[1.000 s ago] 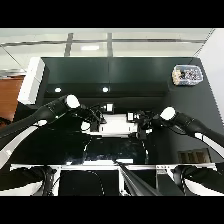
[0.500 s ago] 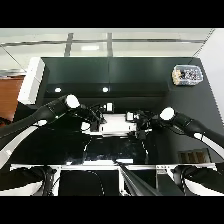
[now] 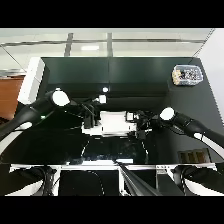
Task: Fold the box and place the chain.
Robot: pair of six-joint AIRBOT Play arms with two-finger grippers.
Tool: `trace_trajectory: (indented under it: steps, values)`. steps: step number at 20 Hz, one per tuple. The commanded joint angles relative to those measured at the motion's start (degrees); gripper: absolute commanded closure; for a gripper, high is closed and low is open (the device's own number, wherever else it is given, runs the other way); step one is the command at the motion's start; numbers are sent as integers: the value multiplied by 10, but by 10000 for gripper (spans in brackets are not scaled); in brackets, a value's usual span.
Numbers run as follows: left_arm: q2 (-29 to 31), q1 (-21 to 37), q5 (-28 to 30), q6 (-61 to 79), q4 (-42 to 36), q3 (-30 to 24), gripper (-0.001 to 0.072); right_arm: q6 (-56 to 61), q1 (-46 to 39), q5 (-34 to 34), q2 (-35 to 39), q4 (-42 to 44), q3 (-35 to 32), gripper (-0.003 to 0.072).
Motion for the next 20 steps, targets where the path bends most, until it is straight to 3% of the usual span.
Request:
trace_trajectory:
  steps: [1, 2, 3, 4, 5, 7, 10, 12, 13, 16, 20]
  values:
    - [61, 42, -78, -162, 44, 0, 138, -1, 0, 1, 0, -1, 0, 200]
    - [69, 48, -104, -202, 37, 0, 321, -1, 0, 2, 0, -1, 0, 200]
    - [69, 49, -136, -230, 15, 0, 576, -1, 0, 2, 0, -1, 0, 310]
    - [66, 46, -161, -231, -20, -3, 682, -1, 0, 2, 0, -2, 0, 508]
    - [60, 39, -173, -229, -70, -8, 683, -1, 0, 2, 0, -2, 0, 556]
    - [44, 25, -147, -195, -172, -22, 684, -1, 0, 2, 0, -3, 0, 557]
    - [9, 20, -22, -165, -279, -30, 684, -1, 0, 2, 0, -3, 0, 557]
    - [-14, 20, 62, -165, -268, -30, 685, -1, 0, 2, 0, -3, 0, 557]
    - [-26, 20, 74, -165, -249, -29, 685, -1, 0, 2, 0, -3, 0, 556]
    - [-61, 15, 65, -167, -194, -29, 685, -1, 0, 2, 0, -3, 0, 556]
    - [-90, -5, 65, -167, -188, -29, 685, -1, 0, 2, 0, -3, 0, 556]
